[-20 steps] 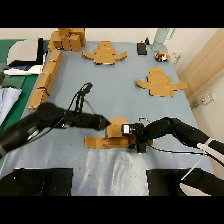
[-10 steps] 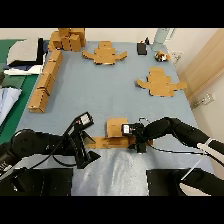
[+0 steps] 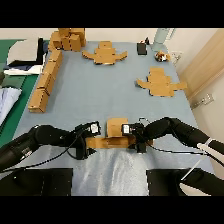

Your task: Fold the box.

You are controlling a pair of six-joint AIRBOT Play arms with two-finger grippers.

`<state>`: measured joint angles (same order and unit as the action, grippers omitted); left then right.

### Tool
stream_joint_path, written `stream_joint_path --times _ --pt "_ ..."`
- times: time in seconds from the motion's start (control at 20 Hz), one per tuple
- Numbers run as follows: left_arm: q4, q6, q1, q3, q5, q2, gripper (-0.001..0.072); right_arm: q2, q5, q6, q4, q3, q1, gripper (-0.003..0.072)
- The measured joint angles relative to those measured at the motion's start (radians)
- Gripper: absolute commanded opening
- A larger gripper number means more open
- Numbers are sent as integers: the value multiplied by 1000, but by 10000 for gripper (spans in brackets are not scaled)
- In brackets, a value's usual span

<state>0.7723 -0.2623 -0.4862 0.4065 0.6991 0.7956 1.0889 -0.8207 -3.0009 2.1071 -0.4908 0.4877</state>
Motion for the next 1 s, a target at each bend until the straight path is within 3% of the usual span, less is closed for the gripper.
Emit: stream_joint_path --times 0.45,0.95,1.0 --pt "-272 311 -6 18 -122 200 613 0 0 0 -1 0 0 398" --pt "-301 330 -6 66 -66 296 582 0 0 0 -1 0 0 398" --pt "-301 329 -6 66 -64 308 518 0 0 0 -1 0 0 398"
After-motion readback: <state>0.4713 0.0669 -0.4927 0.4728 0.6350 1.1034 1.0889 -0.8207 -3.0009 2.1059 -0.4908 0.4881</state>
